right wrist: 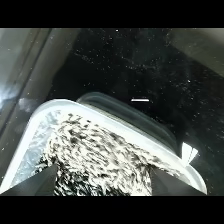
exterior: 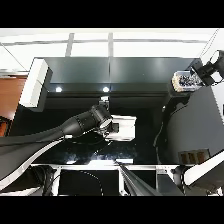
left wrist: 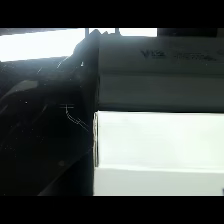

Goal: Fold the box and place the chain.

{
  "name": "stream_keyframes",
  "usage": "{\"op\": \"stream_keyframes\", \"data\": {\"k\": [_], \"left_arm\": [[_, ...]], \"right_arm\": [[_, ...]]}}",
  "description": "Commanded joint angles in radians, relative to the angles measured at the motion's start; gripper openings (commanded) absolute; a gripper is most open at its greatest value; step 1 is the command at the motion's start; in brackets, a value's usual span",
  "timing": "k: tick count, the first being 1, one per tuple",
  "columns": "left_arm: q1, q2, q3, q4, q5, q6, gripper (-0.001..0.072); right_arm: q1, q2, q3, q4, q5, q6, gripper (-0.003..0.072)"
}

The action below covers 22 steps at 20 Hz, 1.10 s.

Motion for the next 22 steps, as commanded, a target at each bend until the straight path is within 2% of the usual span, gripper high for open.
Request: {"op": "stream_keyframes", "data": {"k": [1, 5, 6, 7, 10, 15, 20, 22], "left_arm": [[0.0, -0.001, 0.0, 0.0, 0.001, 0.001, 0.0025], [0.0, -0.001, 0.0, 0.0, 0.001, 0.001, 0.0026], [0.0, -0.001, 0.0, 0.0, 0.001, 0.001, 0.0025], [0.0, -0.001, 0.0, 0.0, 0.001, 0.001, 0.0026], [0.0, -0.001, 0.0, 0.0, 0.001, 0.001, 0.0026], [0.0, -0.001, 0.0, 0.0, 0.001, 0.001, 0.0026], [0.0, -0.001, 0.0, 0.0, 0.005, 0.001, 0.0025], [0.0, -0.001, 0.0, 0.0, 0.005, 0.001, 0.0026]], "right_arm": [[-0.002, -0.018, 0.001, 0.005, -0.051, 0.005, 0.0529], [-0.002, -0.024, 0.001, 0.005, -0.056, 0.003, 0.0524], [-0.002, -0.024, 0.001, 0.013, -0.056, -0.015, 0.0338], [-0.002, -0.024, 0.005, 0.038, -0.045, -0.055, 0.0191], [-0.004, -0.006, 0.015, 0.102, -0.013, -0.18, 0.0016], [-0.014, 0.129, 0.015, 0.102, 0.051, -0.383, 0.0014], [0.015, 0.362, 0.013, 0.127, 0.286, -0.733, 0.0011], [0.03, 0.472, 0.006, 0.142, 0.301, -0.782, 0.001]]}}
